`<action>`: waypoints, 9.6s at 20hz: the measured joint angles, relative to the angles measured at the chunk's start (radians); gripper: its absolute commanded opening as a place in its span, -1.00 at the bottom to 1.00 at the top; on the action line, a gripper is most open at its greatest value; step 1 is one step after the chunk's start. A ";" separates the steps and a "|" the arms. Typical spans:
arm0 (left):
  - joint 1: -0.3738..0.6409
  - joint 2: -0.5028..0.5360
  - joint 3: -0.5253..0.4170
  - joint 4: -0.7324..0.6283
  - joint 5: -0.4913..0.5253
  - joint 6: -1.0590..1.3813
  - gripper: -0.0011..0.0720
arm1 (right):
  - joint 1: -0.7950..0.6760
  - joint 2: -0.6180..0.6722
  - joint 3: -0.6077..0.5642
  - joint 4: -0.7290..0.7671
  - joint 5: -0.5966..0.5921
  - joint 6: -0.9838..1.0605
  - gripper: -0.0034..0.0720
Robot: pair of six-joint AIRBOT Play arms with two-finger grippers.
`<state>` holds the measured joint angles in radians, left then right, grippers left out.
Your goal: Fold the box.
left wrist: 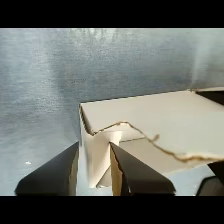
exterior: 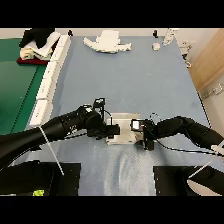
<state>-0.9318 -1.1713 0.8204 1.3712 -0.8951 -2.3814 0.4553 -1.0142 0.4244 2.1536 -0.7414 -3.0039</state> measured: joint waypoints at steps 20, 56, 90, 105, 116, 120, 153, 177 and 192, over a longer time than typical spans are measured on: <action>-0.119 -0.198 0.188 0.143 -0.222 -0.214 -0.94 | 0.000 0.000 0.000 0.000 0.000 0.000 0.29; 0.378 0.249 -0.087 -0.296 -0.254 1.599 0.93 | 0.000 0.000 0.000 0.000 0.000 0.000 0.29; 0.294 0.062 -0.413 -1.017 0.334 2.709 0.39 | 0.000 0.000 0.000 0.000 0.000 -0.003 0.29; 0.290 0.055 -0.408 -1.004 0.337 2.683 0.39 | 0.000 0.000 0.000 0.000 0.000 0.000 0.29; 0.290 0.055 -0.408 -1.004 0.338 2.681 0.39 | 0.000 0.000 0.000 0.000 0.000 0.000 0.29; 0.290 0.055 -0.408 -1.004 0.338 2.681 0.39 | 0.000 0.000 0.000 0.000 -0.001 0.009 0.77; 0.292 0.055 -0.408 -0.964 0.271 2.720 0.39 | 0.142 0.029 0.229 0.158 0.069 1.452 -0.83; 0.291 0.055 -0.408 -0.966 0.309 2.692 0.39 | 0.143 0.036 0.238 -0.020 0.003 1.346 -0.90; 0.290 0.055 -0.408 -0.968 0.343 2.677 0.39 | 0.143 0.268 0.163 -0.473 -0.435 0.888 0.52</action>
<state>-0.6422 -1.1164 0.4126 0.4034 -0.5518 0.2955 0.5987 -0.7460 0.5873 1.6810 -1.1767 -2.1162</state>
